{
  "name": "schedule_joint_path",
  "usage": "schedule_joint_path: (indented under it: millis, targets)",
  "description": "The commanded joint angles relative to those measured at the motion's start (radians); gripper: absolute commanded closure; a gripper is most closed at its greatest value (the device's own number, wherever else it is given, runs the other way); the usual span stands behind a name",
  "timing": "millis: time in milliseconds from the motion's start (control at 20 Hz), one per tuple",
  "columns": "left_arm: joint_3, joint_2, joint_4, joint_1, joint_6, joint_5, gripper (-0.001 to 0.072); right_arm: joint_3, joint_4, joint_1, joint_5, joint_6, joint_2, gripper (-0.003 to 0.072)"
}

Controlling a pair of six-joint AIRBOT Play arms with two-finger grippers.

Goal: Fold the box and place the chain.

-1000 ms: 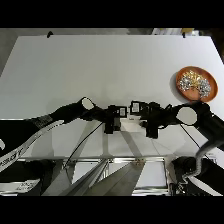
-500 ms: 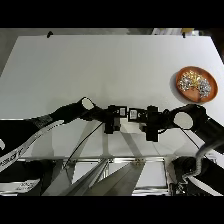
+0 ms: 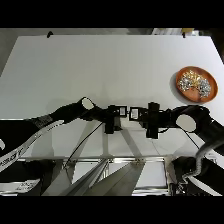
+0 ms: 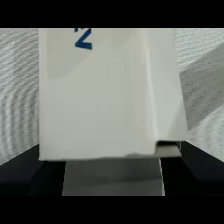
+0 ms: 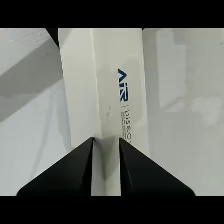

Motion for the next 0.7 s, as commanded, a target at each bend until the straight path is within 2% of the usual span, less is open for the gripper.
schedule_joint_path:
  millis: [0,350,650]
  targets:
    - [0.001,0.0,0.003,0.001,0.003,0.0,0.0319,0.0,-0.007,0.0,-0.016,0.0,0.003,0.0589]
    - [0.0,0.0,0.003,0.001,0.004,0.0,0.0319,0.0,-0.004,0.0,-0.027,0.001,0.003,0.0589]
    - [0.0,0.0,0.003,0.001,0.004,0.0,0.0319,-0.05,0.067,0.001,-0.03,0.0,0.003,0.0579]
